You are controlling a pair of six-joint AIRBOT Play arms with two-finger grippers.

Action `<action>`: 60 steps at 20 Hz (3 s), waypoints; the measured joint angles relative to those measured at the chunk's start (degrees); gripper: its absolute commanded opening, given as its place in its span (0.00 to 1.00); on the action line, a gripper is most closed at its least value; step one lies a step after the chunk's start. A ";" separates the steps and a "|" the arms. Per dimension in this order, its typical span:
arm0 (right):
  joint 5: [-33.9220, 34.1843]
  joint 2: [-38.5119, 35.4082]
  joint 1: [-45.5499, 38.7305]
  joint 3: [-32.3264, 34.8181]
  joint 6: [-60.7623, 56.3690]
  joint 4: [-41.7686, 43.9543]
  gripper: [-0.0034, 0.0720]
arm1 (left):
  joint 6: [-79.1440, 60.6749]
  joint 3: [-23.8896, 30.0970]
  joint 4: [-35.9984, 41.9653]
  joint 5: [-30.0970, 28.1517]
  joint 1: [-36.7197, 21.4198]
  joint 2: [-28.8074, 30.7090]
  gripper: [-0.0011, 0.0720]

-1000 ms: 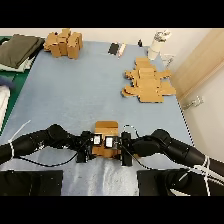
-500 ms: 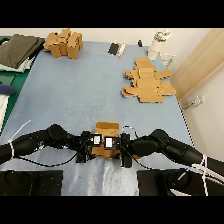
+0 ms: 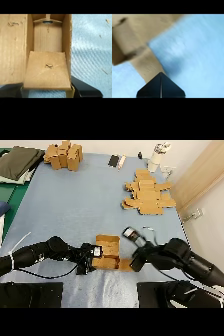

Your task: Fold the box.

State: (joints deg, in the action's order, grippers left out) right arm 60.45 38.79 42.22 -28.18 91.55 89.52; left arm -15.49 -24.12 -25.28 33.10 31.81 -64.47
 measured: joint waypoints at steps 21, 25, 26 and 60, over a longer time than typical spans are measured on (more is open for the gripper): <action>-6.47 5.29 -12.13 8.13 -27.63 19.30 0.05 | -0.09 0.00 0.00 -0.02 0.00 0.00 0.73; -7.08 5.44 -12.11 8.09 -25.35 22.88 0.05 | -0.07 0.00 0.00 -0.04 0.00 0.00 0.73; -7.15 5.25 -12.11 8.07 -24.90 23.65 0.05 | -0.07 0.00 0.00 -0.04 0.00 0.00 0.73; 6.75 25.18 9.14 -18.64 -47.71 6.49 0.60 | -0.07 0.00 0.00 -0.13 0.00 0.00 0.73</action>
State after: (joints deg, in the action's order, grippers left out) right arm 67.20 63.96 51.35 -46.83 43.83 96.01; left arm -15.55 -24.12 -25.28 32.97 31.81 -64.47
